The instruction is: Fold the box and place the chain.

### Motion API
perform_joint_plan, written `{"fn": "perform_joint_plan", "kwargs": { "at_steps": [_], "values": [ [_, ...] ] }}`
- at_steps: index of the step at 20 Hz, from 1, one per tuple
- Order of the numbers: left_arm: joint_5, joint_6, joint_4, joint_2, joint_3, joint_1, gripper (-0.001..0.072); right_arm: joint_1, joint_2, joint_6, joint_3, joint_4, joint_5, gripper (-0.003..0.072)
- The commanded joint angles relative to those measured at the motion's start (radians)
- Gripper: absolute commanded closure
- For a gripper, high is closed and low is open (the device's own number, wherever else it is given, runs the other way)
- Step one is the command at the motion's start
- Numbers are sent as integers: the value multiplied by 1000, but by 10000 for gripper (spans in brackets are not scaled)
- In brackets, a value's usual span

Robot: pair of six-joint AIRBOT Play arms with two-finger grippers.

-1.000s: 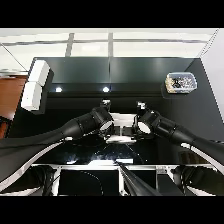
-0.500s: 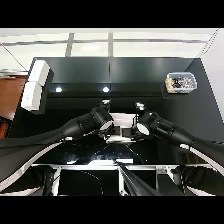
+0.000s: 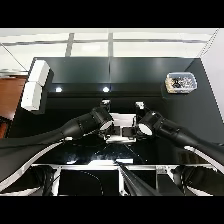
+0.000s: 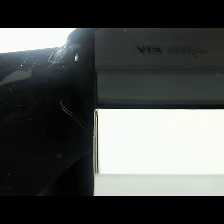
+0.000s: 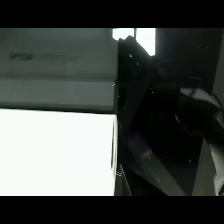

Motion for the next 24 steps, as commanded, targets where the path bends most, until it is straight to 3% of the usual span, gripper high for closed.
{"fn": "perform_joint_plan", "kwargs": {
  "at_steps": [1, 4, 6, 8, 10, 11, 12, 13, 16, 18, 21, 24],
  "values": [
    [0, 0, 0, 0, 0, 0, 683, -22, 116, -82, 1, -3, 68, 409],
    [0, 0, 0, 0, 0, 0, 683, -98, 299, -129, 3, -50, 109, 410],
    [0, 0, 0, 0, 0, 0, 683, -199, 399, -130, 3, -190, 134, 410],
    [-3, 0, 0, 0, 0, 0, 683, -336, 410, -132, 1, -412, 178, 410],
    [-2, 0, 0, 0, 0, 0, 683, -516, 372, -169, -1, -517, 96, 409],
    [0, 0, 0, 0, 0, 0, 683, -624, 335, -189, 0, -513, 23, 407],
    [0, 0, 0, 0, 0, 0, 683, -720, 291, -209, 2, -482, -42, 166],
    [0, 0, 0, 0, 0, 0, 683, -819, 233, -267, 14, -386, -113, -28],
    [-1, 0, 0, 0, 0, 0, 683, -1020, 28, -553, 149, 52, -251, -28],
    [-1, 0, 0, 0, 0, 0, 683, -1057, -124, -505, 321, 72, -219, -27],
    [0, 0, 0, 0, 0, 0, 683, -1058, -371, -361, 640, 0, -58, -26],
    [0, 0, 0, 0, 0, 0, 683, -1056, -540, -232, 866, -60, 42, 10]
  ]
}}
